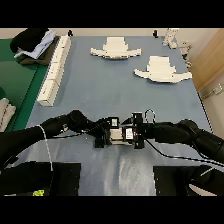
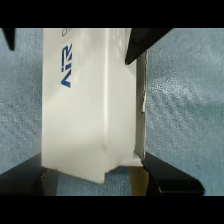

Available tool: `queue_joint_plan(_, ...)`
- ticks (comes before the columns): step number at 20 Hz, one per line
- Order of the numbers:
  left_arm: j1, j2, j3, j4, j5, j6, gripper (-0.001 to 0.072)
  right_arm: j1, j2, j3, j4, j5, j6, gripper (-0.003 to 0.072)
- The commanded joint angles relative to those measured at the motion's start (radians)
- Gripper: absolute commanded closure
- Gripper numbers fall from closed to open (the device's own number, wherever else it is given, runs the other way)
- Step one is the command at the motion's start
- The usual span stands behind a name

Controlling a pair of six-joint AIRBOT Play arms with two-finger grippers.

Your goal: Fold the box.

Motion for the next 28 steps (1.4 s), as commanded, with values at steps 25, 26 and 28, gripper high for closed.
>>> queue_joint_plan(25,0.0,0.0,0.001,0.0,0.0,0.001,0.0285,0.0,0.017,0.002,0.123,-0.124,0.02,0.0184)
queue_joint_plan(26,0.0,0.0,0.001,0.0,0.0,0.001,0.0285,-0.001,0.045,0.002,0.129,-0.116,0.06,0.0184)
queue_joint_plan(28,0.0,0.0,0.001,0.0,0.0,0.001,0.0285,-0.002,0.097,0.001,0.129,-0.1,0.232,0.0186)
